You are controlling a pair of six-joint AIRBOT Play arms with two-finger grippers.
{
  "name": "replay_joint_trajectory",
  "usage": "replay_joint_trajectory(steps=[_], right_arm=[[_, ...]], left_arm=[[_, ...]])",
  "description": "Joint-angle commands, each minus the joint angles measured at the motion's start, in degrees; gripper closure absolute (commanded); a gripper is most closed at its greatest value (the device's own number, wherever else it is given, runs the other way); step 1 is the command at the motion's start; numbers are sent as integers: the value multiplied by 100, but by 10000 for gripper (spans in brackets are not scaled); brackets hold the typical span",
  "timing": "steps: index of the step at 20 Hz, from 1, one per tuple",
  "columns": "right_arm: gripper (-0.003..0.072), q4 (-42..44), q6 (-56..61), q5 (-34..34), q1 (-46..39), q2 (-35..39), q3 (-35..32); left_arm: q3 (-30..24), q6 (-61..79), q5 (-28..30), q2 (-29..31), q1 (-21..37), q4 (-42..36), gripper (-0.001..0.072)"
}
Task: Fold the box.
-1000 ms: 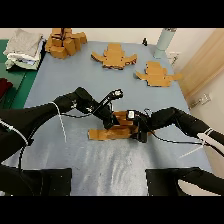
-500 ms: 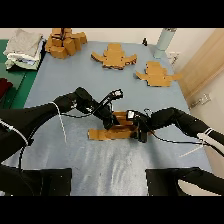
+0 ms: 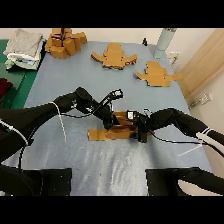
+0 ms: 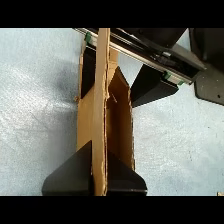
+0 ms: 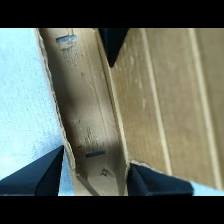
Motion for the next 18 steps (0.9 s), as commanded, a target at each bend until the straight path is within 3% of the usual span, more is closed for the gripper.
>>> replay_joint_trajectory(steps=[1, 18], right_arm=[[189, -44, 2, 44, 9, -7, 0], [188, -87, 4, 127, 81, -136, 0]], left_arm=[[0, 0, 4, -2, 0, 0, 695], [0, 0, 4, -2, 0, 2, 695]])
